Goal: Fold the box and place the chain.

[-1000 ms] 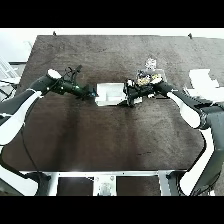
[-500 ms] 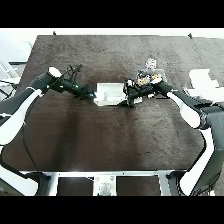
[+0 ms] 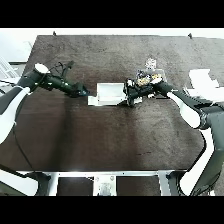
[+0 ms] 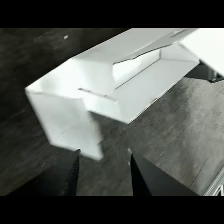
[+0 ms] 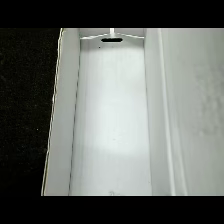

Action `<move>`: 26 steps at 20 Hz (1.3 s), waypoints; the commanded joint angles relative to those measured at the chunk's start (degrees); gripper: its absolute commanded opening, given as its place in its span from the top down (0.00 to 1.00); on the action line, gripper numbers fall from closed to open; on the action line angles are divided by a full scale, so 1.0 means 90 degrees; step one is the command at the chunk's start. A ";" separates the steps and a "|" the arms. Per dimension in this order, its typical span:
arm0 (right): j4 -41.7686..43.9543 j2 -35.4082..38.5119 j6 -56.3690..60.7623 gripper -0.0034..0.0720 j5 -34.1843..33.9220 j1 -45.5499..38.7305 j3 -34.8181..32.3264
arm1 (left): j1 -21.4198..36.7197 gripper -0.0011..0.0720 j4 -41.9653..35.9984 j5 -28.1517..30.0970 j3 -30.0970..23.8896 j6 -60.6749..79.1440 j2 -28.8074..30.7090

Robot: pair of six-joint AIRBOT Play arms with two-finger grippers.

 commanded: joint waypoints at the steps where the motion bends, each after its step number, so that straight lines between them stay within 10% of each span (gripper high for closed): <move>1: 0.0002 0.0000 0.0000 0.17 0.0002 -0.0002 -0.0002 | 0.0398 0.51 0.0471 -0.0396 -0.0143 0.0068 0.0107; 11: 0.0000 0.0000 0.0000 0.17 0.0000 -0.0002 -0.0002 | -0.0073 0.51 -0.0369 0.1124 -0.0867 0.0245 -0.0318; 26: 0.0000 0.0000 0.0000 0.17 0.0002 -0.0002 -0.0002 | -0.0083 0.49 -0.1564 0.0901 -0.0848 0.1069 -0.0741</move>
